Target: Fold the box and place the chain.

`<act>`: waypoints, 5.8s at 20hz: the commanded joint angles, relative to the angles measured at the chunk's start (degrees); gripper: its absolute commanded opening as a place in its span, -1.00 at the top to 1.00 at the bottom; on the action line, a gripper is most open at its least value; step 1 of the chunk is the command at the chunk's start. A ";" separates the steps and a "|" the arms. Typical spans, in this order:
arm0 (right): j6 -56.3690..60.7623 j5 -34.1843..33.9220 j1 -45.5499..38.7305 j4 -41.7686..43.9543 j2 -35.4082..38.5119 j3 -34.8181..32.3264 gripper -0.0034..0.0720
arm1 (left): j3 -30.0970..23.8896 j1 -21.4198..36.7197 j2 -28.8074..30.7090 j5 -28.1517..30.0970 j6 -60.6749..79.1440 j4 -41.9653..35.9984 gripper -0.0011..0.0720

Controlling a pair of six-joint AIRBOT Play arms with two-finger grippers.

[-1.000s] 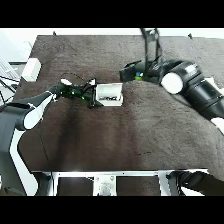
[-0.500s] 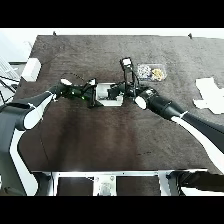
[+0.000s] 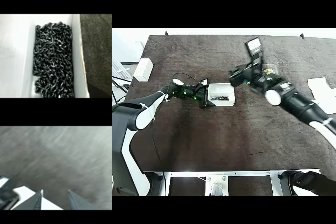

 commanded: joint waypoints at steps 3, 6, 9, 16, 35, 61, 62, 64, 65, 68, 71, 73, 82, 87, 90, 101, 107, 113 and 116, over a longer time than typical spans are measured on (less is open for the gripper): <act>-19.91 10.23 -11.08 9.86 1.70 5.46 0.41 | 0.02 0.04 0.02 0.00 0.00 0.00 0.06; -51.32 28.02 -17.64 41.59 -3.85 12.20 0.41 | 0.02 0.04 0.02 0.00 0.00 0.00 0.05; -61.22 35.04 -23.61 54.84 -10.51 15.67 0.40 | 0.02 0.04 0.04 0.00 0.00 0.00 0.05; -75.17 42.05 -21.64 61.66 -24.63 20.46 0.41 | 0.02 0.04 0.04 0.00 0.00 0.02 0.05; -76.19 58.31 -15.82 53.48 -32.24 27.91 0.40 | 0.02 0.04 0.04 0.07 0.02 0.00 0.05; -77.42 59.69 -12.48 53.22 -37.66 32.26 -0.11 | 0.02 0.04 0.04 0.04 0.02 0.02 0.05; -77.44 59.14 -12.48 53.22 -37.92 32.26 -0.10 | 0.02 0.04 0.04 0.04 0.00 0.02 0.05; -77.64 58.27 -12.48 53.27 -38.03 32.46 -0.03 | 0.04 0.04 0.04 0.04 0.02 0.00 0.05; -77.66 58.21 -12.41 53.24 -38.03 32.68 -0.03 | 0.04 0.04 0.02 0.04 0.00 0.02 0.05; -77.68 55.36 -11.76 52.13 -38.03 33.16 -0.04 | 0.02 0.04 0.04 0.04 0.02 0.00 0.05; -77.83 52.61 -11.43 50.69 -38.03 34.29 -0.04 | 0.02 0.04 0.02 0.04 0.02 0.00 0.05; -77.79 52.70 -11.43 50.18 -38.01 35.41 -0.04 | 0.04 0.04 0.02 0.04 0.00 0.00 0.06; -73.02 53.79 -9.51 42.07 -38.01 35.74 -0.04 | 0.04 0.04 0.02 0.04 0.02 0.00 0.05; -72.35 53.75 -8.26 41.79 -38.03 35.15 -0.03 | 0.02 0.04 0.04 0.04 0.02 0.00 0.05; -71.95 53.88 -7.34 41.90 -38.03 33.42 -0.04 | 0.04 0.04 0.02 0.04 0.02 0.00 0.06; -75.28 53.83 -11.10 50.53 -36.61 30.99 -0.25 | 0.04 0.04 0.02 0.04 0.02 0.00 0.05; -77.20 55.49 -13.97 56.78 -35.95 30.91 0.12 | 0.04 0.04 0.02 0.04 0.02 0.00 0.06; -76.85 54.60 -13.03 56.28 -36.96 24.35 0.88 | 0.02 0.04 0.04 0.07 0.02 0.00 0.05; -75.01 53.00 -12.63 54.90 -39.15 23.61 0.88 | 0.04 0.04 0.02 0.04 0.02 0.00 0.05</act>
